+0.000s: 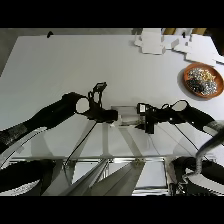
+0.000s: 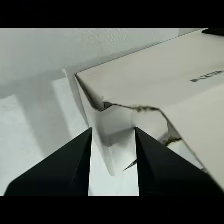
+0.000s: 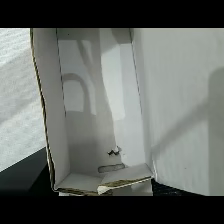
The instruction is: Fold the box and place the chain.
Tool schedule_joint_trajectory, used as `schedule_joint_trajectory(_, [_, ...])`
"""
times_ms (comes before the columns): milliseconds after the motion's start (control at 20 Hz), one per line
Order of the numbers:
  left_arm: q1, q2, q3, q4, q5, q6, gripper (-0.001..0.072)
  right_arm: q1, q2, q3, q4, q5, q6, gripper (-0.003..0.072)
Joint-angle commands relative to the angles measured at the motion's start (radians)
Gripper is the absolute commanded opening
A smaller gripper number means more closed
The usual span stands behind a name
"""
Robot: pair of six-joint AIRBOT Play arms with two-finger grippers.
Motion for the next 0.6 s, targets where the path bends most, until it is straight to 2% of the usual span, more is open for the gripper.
schedule_joint_trajectory(0, [-0.033, -0.037, 0.048, 0.065, -0.029, -0.093, 0.0295, 0.0, 0.001, 0.0, 0.0, 0.0, 0.0, 0.0306])
schedule_joint_trajectory(150, [-0.06, -0.087, 0.105, 0.113, -0.09, -0.122, 0.0295, 0.0, 0.001, 0.0, 0.0, 0.0, 0.0, 0.0306])
schedule_joint_trajectory(350, [-0.079, -0.104, 0.127, 0.241, -0.195, -0.297, 0.0289, 0.0, 0.001, 0.0, 0.0, 0.0, 0.0, 0.0306])
schedule_joint_trajectory(550, [-0.084, -0.132, 0.183, 0.256, -0.231, -0.352, 0.0289, 0.0, 0.001, 0.0, 0.0, 0.0, 0.0, 0.0306])
